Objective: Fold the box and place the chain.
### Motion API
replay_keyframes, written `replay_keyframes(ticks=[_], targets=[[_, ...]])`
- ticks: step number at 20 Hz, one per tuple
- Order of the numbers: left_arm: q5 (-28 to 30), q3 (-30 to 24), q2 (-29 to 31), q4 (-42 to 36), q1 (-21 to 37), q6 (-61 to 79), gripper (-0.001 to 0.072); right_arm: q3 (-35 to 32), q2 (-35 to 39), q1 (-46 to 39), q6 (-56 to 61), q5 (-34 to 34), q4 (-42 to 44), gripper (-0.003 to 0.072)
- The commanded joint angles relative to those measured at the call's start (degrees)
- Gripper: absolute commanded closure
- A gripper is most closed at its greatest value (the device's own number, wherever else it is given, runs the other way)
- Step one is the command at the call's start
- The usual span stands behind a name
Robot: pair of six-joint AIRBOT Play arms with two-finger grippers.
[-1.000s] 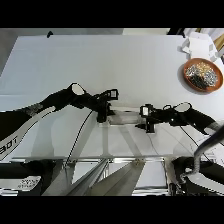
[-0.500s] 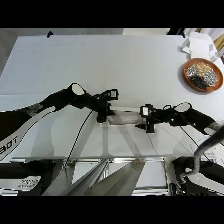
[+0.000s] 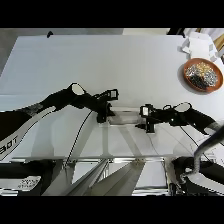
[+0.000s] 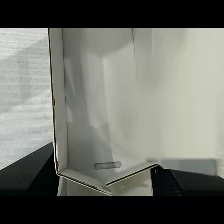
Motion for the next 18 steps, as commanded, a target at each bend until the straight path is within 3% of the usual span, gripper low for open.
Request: replay_keyframes(ticks=[1,5,8,11,13,16,18], targets=[[-0.28,0.02,1.03,-0.22,0.20,0.04,0.0228,-0.04,0.04,-0.02,0.00,0.00,0.02,0.0265],[0.15,0.02,6.05,3.48,1.84,-0.79,0.0201,-0.04,0.04,-0.02,0.00,0.00,0.02,0.0265],[-0.85,0.02,10.43,12.61,3.56,-10.97,0.0206,-0.04,0.04,-0.02,0.00,0.00,0.00,0.0265],[-4.85,0.02,15.80,23.87,3.89,-21.84,0.0388,-0.04,0.04,-0.02,0.00,0.00,0.02,0.0265],[-9.14,0.02,20.61,25.29,3.30,-23.08,0.0706,-0.04,0.04,-0.02,0.00,0.00,0.02,0.0265],[-15.26,0.02,26.18,22.62,-1.07,-23.12,0.0706,-0.04,0.04,-0.02,0.00,0.00,0.02,0.0265],[-13.68,0.02,26.64,20.94,-7.54,-23.15,0.0706,-0.04,0.04,-0.02,0.00,0.00,0.02,0.0265]])
